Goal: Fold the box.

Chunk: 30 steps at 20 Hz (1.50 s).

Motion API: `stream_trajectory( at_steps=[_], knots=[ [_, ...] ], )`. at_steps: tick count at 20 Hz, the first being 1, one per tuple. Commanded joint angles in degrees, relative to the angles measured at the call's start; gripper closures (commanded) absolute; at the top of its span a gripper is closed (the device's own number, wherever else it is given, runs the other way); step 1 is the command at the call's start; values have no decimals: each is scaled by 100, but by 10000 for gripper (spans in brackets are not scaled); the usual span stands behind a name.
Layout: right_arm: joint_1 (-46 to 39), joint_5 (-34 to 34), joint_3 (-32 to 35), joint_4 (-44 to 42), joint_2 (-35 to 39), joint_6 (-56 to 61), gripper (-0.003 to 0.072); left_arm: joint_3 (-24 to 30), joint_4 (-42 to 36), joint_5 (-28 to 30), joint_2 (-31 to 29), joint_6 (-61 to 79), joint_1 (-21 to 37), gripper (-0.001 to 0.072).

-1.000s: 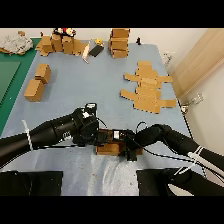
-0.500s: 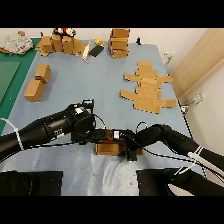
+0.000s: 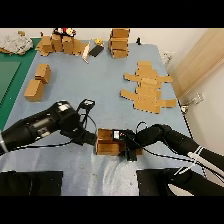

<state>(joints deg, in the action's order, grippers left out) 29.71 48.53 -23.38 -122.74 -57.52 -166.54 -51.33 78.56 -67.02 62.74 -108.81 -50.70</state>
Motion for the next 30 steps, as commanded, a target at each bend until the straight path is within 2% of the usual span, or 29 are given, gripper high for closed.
stream_trajectory(
  at_steps=[1,3,5,7,8,9,10,13,17,18,23,27,30],
  knots=[
    [2,0,0,-2,-2,2,189,835,-1875,667,-651,3779,809,701],
    [2,0,0,-2,-2,0,189,1263,-2959,684,-732,5626,1578,700],
    [2,0,0,-2,-2,2,189,1504,-2981,813,-634,6839,2033,699],
    [2,0,0,-2,-2,2,189,1631,-2839,1073,-483,8085,2205,697],
    [2,2,0,-2,-2,2,189,1633,-2820,1161,-413,8413,2210,594],
    [2,0,0,-2,-2,0,189,1633,-2820,1257,-352,8719,2210,185],
    [2,0,0,-2,-2,2,189,1633,-2820,1390,-308,8883,2210,22],
    [2,2,0,-2,-2,0,189,1674,-3018,1773,-319,9951,2210,21],
    [2,0,0,-2,-2,2,189,2111,-4312,2509,-229,11267,1930,11],
    [2,0,0,-2,-2,0,189,2177,-4400,2590,-221,11394,1801,12],
    [2,0,0,-2,-2,0,189,2192,-4389,2813,-61,11396,1456,11],
    [2,0,0,-2,-2,2,189,2194,-4411,2756,284,11396,1285,11],
    [2,0,0,-2,-2,2,189,2194,-4435,2787,304,11385,1174,11]
  ],
)
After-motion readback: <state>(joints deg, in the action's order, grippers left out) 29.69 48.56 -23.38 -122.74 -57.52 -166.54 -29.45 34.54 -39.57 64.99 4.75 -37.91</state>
